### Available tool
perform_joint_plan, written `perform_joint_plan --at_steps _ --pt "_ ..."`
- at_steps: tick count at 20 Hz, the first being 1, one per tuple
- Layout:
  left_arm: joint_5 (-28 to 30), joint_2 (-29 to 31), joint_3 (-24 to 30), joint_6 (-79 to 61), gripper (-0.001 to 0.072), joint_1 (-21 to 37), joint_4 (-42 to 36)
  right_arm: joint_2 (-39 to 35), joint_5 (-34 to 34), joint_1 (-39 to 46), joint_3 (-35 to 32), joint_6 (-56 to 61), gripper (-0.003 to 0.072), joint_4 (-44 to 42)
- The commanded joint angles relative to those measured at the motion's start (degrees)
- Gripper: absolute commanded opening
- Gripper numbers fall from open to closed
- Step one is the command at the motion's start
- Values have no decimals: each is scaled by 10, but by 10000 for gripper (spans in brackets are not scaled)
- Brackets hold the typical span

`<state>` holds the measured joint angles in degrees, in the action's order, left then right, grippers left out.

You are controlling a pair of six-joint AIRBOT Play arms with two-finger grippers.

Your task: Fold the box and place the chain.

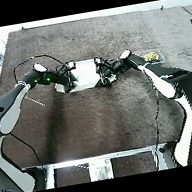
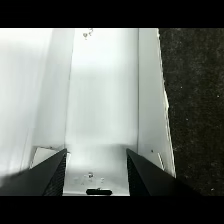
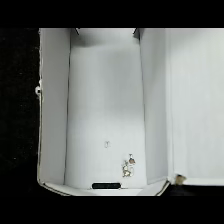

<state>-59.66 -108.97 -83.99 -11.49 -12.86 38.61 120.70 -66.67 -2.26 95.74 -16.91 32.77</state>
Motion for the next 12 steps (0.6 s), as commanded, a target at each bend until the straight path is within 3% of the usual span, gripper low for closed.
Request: perform_joint_plan --at_steps 1,2,3,7,9,11,12 --pt "-4 -1 0 12 422 0 32 0 0 0 0 0 375 0" --pt "-5 -1 0 19 501 0 39 0 0 0 0 0 375 0" --pt "-2 -1 0 31 630 0 38 0 0 0 0 0 375 0" --pt "5 -1 0 36 624 0 34 0 0 0 0 0 375 0" --pt "5 -1 0 36 290 0 34 0 0 0 0 0 375 0" --pt "2 -1 0 36 114 8 38 0 0 0 0 0 375 0" --pt "-4 -1 0 38 102 15 39 0 0 0 0 0 375 0"
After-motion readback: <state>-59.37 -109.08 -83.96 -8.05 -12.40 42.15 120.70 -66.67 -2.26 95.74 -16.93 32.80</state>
